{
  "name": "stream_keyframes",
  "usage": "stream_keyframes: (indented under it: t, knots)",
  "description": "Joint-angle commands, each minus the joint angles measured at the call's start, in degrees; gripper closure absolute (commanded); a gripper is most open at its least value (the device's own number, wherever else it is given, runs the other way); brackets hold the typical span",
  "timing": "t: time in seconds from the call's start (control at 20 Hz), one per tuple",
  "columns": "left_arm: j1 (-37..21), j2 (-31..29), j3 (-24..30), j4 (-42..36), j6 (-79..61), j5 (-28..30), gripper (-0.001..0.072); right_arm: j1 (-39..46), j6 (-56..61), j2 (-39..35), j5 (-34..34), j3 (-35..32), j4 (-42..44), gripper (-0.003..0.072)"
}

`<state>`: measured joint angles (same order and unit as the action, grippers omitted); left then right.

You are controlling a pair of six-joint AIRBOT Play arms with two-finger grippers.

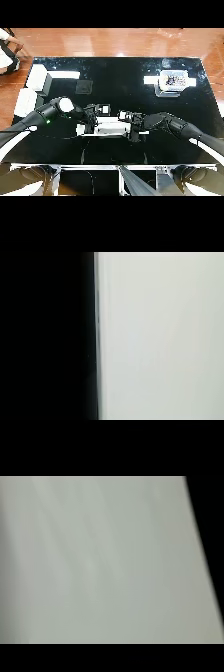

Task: Fold the box and place the chain.

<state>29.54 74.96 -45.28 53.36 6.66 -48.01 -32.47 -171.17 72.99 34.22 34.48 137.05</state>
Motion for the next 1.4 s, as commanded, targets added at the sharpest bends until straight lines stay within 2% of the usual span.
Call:
stream_keyframes:
  t: [0.0,0.65,1.0,1.35]
  knots:
    - [0.0,0.09,-0.04,0.28,-0.02,-0.02,0.0688,-0.04,0.04,0.37,-0.42,-0.04,-0.15,-0.0026]
    - [-0.02,1.29,-0.04,0.63,-0.02,0.15,0.0688,-0.02,0.04,0.37,-0.26,-0.04,-0.79,-0.0025]
    - [0.0,1.51,-0.04,0.61,-0.04,2.95,0.0688,-0.02,0.04,0.2,0.46,-0.02,-2.29,-0.0026]
    - [0.0,1.97,-0.04,0.61,-0.04,2.8,0.0688,-0.02,0.04,0.02,0.2,-0.02,-2.1,-0.0026]
